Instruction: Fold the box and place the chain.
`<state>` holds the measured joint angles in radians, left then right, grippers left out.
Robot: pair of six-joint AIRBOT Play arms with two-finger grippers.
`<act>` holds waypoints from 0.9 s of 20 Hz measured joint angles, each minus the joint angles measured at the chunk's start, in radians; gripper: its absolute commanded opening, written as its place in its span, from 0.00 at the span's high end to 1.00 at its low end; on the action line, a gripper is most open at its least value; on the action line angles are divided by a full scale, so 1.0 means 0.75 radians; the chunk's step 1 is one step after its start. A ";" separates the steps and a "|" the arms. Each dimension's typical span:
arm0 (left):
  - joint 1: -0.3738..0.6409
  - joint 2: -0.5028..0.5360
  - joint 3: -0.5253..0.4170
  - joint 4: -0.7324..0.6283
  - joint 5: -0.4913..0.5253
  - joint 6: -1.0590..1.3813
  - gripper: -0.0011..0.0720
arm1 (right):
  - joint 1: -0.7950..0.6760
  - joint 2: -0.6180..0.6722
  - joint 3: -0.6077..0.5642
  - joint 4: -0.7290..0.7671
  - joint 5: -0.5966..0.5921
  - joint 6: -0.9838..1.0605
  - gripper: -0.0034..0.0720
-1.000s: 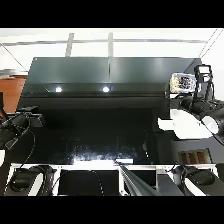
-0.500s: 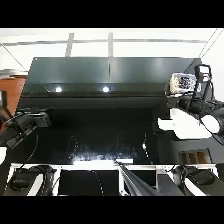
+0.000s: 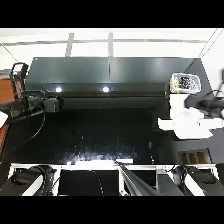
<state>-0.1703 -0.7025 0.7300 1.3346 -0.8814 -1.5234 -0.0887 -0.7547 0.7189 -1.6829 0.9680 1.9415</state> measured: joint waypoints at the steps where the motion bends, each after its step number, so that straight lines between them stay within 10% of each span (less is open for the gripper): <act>1: -0.002 -0.024 0.034 0.001 -0.009 -0.010 0.01 | -0.115 -0.003 0.008 0.001 0.018 -0.017 0.04; 12: -0.005 -0.083 0.112 0.011 -0.026 -0.034 0.01 | -1.156 -0.291 0.089 0.312 -0.005 -0.258 0.04; 18: -0.005 -0.086 0.113 0.020 -0.004 -0.034 0.01 | -1.434 -0.685 0.285 0.859 0.229 -0.931 0.04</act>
<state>-0.1738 -0.7670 0.8146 1.3499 -0.8845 -1.5490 -1.1641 -1.2686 0.9329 -1.0389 1.1400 1.2430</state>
